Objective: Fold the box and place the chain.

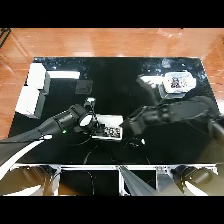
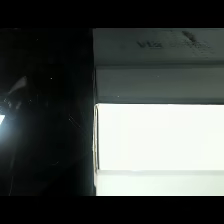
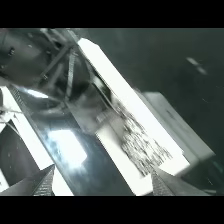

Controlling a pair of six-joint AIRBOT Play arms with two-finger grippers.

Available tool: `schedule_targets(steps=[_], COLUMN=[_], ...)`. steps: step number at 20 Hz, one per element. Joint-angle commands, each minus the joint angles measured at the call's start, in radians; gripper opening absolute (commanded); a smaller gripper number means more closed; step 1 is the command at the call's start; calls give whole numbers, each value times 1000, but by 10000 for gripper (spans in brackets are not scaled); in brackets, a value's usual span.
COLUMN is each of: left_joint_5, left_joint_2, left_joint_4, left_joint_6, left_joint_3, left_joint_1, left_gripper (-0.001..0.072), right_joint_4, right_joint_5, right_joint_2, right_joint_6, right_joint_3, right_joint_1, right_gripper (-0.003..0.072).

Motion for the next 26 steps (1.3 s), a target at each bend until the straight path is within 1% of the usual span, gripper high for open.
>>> schedule_targets(steps=[1,2,3,5,6,8,10,11,13,15,16,17,18,19,21,22,23,24,26], left_joint_5=[17,17,7,-26,-51,-126,-200,-219,-252,-301,-347,-383,-390,-381,-324,-281,-251,-217,-163], left_joint_2=[1,1,1,1,2,4,42,90,219,382,460,547,632,704,822,856,865,857,818], left_joint_4=[0,0,0,0,1,0,5,10,32,127,164,191,203,196,104,17,-77,-185,-330], left_joint_6=[-1,-1,-1,-1,-1,32,149,208,282,282,280,280,281,281,315,381,463,576,756], left_joint_3=[14,22,32,64,84,127,157,156,138,74,33,-17,-70,-117,-203,-240,-264,-282,-287], left_joint_1=[1,1,1,1,1,0,-10,-20,-42,-31,0,50,117,193,351,425,488,546,630], left_gripper=[24,29,131,528,596,600,600,600,600,600,600,600,604,613,613,616,619,619,618], right_joint_4=[-80,-90,-97,-102,-117,-140,-131,-124,-121,-77,-44,-16,-12,-20,-21,-21,-21,-23,-51], right_joint_5=[-189,-201,-206,-207,-205,-208,-208,-206,-183,-152,-130,-111,-83,-46,53,119,173,194,188], right_joint_2=[126,152,174,189,188,188,188,188,188,188,188,188,188,185,161,135,90,34,-108], right_joint_6=[40,47,51,74,138,166,166,166,166,166,166,164,160,161,183,214,250,269,272], right_joint_3=[1,1,1,1,0,-2,-2,-2,-2,-2,-2,-2,-2,-2,-2,-1,8,28,109], right_joint_1=[-195,-240,-283,-338,-354,-362,-362,-362,-362,-360,-355,-337,-306,-263,-175,-139,-109,-90,-69], right_gripper=[671,671,671,670,670,671,672,672,671,670,672,715,710,710,710,710,710,709,709])
